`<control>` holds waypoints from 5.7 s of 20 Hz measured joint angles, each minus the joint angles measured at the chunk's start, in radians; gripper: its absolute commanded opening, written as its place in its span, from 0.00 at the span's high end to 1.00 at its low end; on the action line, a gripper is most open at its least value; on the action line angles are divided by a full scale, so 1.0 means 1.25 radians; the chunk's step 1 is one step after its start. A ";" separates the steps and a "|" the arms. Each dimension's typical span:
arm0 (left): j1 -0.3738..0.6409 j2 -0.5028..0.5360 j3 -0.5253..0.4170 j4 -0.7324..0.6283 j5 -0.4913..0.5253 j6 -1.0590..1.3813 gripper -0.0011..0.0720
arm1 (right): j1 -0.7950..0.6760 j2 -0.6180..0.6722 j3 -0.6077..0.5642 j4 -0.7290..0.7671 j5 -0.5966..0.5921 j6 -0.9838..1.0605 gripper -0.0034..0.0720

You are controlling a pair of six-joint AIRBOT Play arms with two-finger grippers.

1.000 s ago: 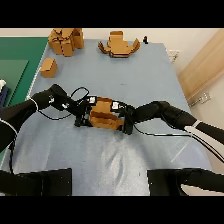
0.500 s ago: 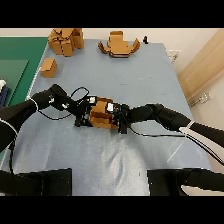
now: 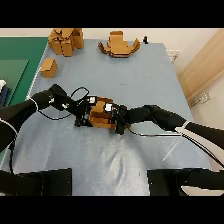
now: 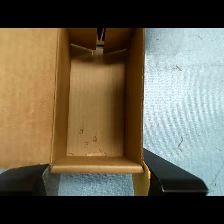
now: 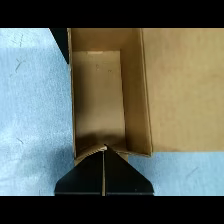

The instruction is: Fold the box.

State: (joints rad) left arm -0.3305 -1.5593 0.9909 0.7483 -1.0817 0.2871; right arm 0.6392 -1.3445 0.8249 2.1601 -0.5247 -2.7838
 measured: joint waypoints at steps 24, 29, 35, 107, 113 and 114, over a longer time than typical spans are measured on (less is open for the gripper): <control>0.000 0.000 0.000 0.000 0.001 -0.001 0.66 | 0.015 0.078 0.000 0.013 0.065 0.033 0.95; 0.000 0.000 0.000 0.000 0.001 -0.001 0.66 | -0.060 0.103 -0.002 -0.063 0.042 0.166 0.80; 0.000 0.000 0.000 0.000 0.001 0.000 0.66 | -0.084 0.055 -0.002 -0.118 -0.076 0.096 0.60; 0.001 0.000 0.000 0.009 0.005 -0.016 0.66 | -0.157 0.018 0.005 0.272 -0.160 0.742 0.95; 0.001 0.000 0.000 0.011 0.001 -0.018 0.66 | -0.153 0.015 0.027 0.287 -0.211 0.740 0.79; 0.001 0.000 0.000 0.011 0.000 -0.018 0.66 | -0.153 0.014 0.028 0.287 -0.216 0.739 0.78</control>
State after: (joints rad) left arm -0.3294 -1.5593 0.9909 0.7624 -1.0813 0.2642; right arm 0.4477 -1.3266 0.8600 2.5187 -0.7952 -1.8595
